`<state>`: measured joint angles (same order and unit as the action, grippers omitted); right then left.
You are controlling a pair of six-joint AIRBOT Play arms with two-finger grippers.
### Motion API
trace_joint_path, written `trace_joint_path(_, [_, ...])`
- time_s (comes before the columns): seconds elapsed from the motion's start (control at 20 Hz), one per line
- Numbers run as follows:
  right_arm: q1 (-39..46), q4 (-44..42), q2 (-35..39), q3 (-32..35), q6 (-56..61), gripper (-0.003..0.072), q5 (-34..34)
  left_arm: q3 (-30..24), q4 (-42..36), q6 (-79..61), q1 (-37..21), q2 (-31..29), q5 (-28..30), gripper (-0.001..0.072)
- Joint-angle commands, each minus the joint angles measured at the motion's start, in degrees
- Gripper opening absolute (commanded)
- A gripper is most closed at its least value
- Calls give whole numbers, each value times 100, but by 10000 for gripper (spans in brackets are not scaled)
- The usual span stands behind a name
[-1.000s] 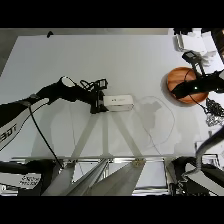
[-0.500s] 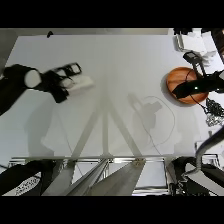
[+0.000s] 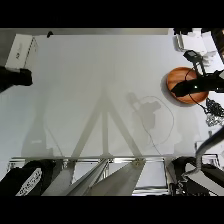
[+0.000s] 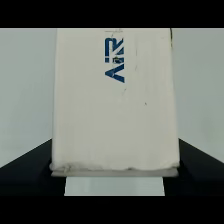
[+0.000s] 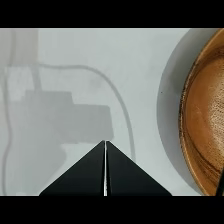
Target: Fold the box and place the chain.
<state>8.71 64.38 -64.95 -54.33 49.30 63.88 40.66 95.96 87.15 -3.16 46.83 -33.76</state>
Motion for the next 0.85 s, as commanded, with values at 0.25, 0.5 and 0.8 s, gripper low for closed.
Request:
trace_joint_path(0.25, [4,-37,4,-4,0,12,-24,-1919,247,568,-120,1180,1309,8])
trace_joint_path(0.5, [4,-37,7,-2,0,12,-24,-1910,249,566,-120,1506,1519,671])
trace_joint_path(0.8, [4,-37,7,-4,0,12,-24,-1906,251,542,-118,267,1204,704])
